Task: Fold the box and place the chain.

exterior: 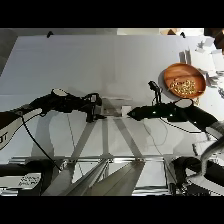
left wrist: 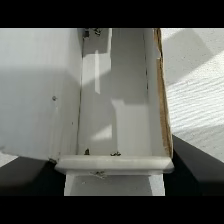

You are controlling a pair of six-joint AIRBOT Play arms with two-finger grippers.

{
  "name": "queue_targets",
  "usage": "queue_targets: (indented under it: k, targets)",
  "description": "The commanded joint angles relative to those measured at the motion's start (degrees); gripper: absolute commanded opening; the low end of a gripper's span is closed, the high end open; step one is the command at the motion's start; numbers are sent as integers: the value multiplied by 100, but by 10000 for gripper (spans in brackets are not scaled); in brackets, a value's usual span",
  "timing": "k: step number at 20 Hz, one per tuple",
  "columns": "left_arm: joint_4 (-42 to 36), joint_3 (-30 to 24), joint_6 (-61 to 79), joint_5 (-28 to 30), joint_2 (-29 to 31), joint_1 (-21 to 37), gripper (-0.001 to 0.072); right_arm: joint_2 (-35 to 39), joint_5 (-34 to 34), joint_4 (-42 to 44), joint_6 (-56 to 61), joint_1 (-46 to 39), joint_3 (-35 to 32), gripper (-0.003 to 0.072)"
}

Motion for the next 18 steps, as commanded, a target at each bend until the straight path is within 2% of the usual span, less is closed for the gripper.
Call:
queue_targets:
  k: [1,3,4,5,13,18]
  targets:
    - [2,-2,2,0,-2,0,391,4,-551,-680,651,299,214,474]
    - [2,-2,2,2,-2,0,391,4,-693,-1248,1283,426,470,492]
    - [2,-2,2,0,-2,0,391,4,-699,-1545,1714,479,566,584]
    - [0,-2,2,0,-2,0,391,2,-704,-1810,2059,535,636,627]
    - [2,-2,2,0,-2,0,391,-48,-697,-3563,4446,1036,999,622]
    - [2,-2,2,0,-2,0,391,-166,-553,-3440,4920,1360,1327,622]
